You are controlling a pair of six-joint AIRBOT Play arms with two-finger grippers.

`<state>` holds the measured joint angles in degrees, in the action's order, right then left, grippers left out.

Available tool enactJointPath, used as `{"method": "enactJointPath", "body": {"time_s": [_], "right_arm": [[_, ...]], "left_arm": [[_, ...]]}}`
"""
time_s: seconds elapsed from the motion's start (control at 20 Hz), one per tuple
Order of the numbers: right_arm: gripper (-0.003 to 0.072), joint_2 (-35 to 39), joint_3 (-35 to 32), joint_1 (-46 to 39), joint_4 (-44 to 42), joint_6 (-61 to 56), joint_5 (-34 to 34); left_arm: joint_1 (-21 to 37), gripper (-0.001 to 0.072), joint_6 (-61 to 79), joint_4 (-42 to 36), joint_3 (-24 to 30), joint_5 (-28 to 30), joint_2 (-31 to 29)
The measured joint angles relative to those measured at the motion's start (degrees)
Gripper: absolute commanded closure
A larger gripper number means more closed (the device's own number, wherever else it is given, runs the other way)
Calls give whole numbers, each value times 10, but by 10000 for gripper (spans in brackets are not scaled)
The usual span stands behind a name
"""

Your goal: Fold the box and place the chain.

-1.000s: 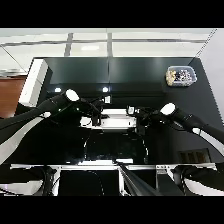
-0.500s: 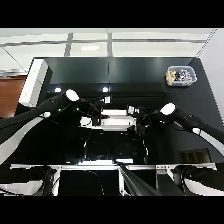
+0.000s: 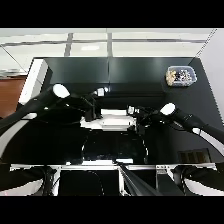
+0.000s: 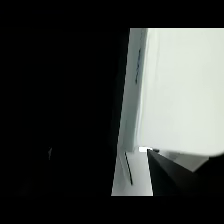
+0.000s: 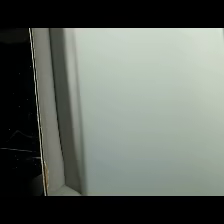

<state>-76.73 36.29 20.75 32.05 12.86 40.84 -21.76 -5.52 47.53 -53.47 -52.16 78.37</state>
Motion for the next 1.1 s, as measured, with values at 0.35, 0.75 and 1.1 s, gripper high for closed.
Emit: {"method": "enactJointPath", "body": {"time_s": [0.35, 0.75, 1.1], "right_arm": [[529, 0, 0, 0, 0, 0, 0], [585, 0, 0, 0, 0, 0, 1], [585, 0, 0, 0, 0, 1, 1]], "left_arm": [[52, 681, -247, -7, 21, -210, -73], [-5, 681, -211, -245, 52, -21, -15], [-1, 681, -188, -239, 50, 59, 63]]}}
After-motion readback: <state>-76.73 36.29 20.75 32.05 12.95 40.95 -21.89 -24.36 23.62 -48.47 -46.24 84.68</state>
